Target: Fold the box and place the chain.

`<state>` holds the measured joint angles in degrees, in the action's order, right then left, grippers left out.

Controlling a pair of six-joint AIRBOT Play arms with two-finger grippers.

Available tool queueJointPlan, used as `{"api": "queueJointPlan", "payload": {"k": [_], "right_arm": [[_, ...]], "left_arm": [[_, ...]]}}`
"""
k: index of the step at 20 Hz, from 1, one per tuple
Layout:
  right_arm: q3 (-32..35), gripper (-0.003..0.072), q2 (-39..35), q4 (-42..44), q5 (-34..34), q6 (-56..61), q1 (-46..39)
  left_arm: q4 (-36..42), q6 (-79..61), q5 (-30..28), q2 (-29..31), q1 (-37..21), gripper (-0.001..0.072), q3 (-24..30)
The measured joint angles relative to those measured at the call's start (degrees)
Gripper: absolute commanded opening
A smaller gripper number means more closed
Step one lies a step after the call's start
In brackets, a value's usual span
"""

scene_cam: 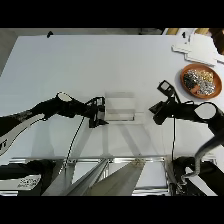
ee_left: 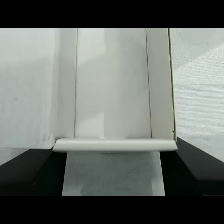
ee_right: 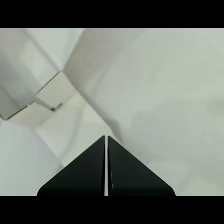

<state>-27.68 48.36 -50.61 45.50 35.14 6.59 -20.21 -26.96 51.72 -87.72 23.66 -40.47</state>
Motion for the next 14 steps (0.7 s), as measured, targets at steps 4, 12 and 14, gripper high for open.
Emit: {"api": "queueJointPlan", "payload": {"k": [4, 12, 14], "right_arm": [[0.31, 0.0015, 0.33, 1.97, 0.98, 2.8, 1.51], [1.22, 0.0015, 9.51, 1.27, 1.22, 4.59, 3.63], [1.31, 0.0015, 10.78, -1.18, 1.05, 6.47, 3.74]], "left_arm": [[0.0, 0.0, -0.02, 0.0, 0.0, 0.0151, 0.0], [0.02, 0.02, -0.04, 0.0, 0.0, 0.0151, 0.0], [0.0, 0.02, -0.04, 0.0, 0.0, 0.0151, 0.0]]}}
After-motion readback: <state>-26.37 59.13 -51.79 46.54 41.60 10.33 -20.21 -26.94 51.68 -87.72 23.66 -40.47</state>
